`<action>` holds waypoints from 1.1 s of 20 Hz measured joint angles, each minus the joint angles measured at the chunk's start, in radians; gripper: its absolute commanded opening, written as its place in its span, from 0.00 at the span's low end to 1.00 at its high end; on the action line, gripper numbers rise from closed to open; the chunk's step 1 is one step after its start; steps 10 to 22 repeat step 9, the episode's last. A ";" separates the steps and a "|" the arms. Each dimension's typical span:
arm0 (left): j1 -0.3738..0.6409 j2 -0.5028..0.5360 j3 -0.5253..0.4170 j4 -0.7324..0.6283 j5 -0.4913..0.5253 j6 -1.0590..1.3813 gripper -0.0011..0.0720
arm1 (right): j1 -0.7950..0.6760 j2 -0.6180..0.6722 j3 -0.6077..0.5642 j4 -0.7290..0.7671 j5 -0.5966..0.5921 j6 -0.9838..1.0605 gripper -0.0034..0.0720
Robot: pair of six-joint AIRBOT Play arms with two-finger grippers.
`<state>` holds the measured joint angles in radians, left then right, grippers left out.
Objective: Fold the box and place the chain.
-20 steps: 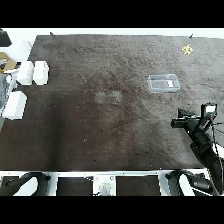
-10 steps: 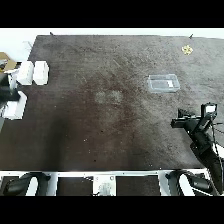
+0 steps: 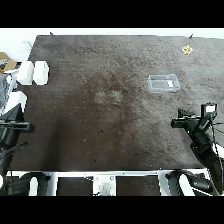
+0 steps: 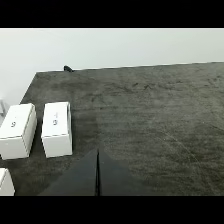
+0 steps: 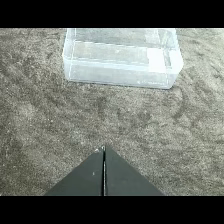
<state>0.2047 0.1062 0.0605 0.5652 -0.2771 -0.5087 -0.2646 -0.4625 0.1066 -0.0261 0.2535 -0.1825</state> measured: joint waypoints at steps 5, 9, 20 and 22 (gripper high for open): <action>0.000 0.020 -0.022 -0.003 0.005 0.000 0.03 | 0.000 0.000 0.000 0.000 0.000 0.000 0.05; 0.000 0.024 -0.026 -0.004 0.005 0.001 0.03 | 0.000 0.000 0.000 0.000 0.000 0.000 0.05; 0.000 0.024 -0.026 -0.004 0.005 0.001 0.03 | 0.000 0.000 0.000 0.000 0.000 0.000 0.05; 0.000 0.024 -0.026 -0.004 0.005 0.001 0.03 | 0.000 0.000 0.000 0.000 0.000 0.000 0.05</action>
